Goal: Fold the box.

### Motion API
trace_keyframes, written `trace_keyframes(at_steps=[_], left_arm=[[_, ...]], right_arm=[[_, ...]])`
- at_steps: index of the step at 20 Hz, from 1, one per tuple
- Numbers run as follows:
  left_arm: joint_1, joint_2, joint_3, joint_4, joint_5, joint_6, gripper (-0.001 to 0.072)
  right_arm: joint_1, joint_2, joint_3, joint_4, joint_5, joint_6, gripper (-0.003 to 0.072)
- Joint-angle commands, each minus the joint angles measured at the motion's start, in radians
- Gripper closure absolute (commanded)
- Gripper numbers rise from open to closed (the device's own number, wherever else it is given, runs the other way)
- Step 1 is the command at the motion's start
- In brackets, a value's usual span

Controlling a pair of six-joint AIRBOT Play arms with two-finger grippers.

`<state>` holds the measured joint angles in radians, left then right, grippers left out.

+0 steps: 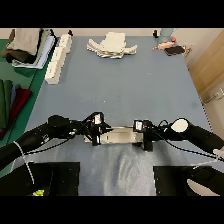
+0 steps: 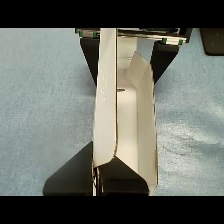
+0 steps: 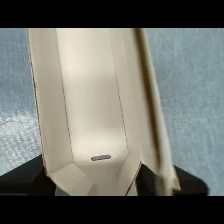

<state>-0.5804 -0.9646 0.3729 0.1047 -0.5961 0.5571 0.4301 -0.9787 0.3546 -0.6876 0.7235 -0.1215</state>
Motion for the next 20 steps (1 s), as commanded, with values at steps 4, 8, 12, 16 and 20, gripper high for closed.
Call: trace_keyframes(at_steps=[4, 8, 12, 16, 20], left_arm=[[0.000, 0.000, 0.000, 0.000, 0.001, 0.000, 0.0694], [0.000, 0.000, 0.000, 0.000, 0.001, 0.000, 0.0694], [0.000, 0.000, 0.000, 0.000, 0.001, 0.000, 0.0695], [0.000, 0.000, 0.000, 0.000, 0.001, 0.000, 0.0694], [0.000, 0.000, 0.000, 0.000, 0.001, 0.000, 0.0694]], right_arm=[[0.000, -0.001, -0.001, 0.000, -0.002, -0.004, 0.0093], [0.000, -0.001, -0.001, -0.005, -0.002, -0.004, 0.0093], [0.000, -0.001, 0.000, -0.005, -0.002, -0.003, 0.0088], [0.000, -0.001, 0.000, -0.005, -0.001, -0.003, 0.0087], [0.000, 0.000, 0.000, -0.005, 0.000, -0.003, 0.0087]])
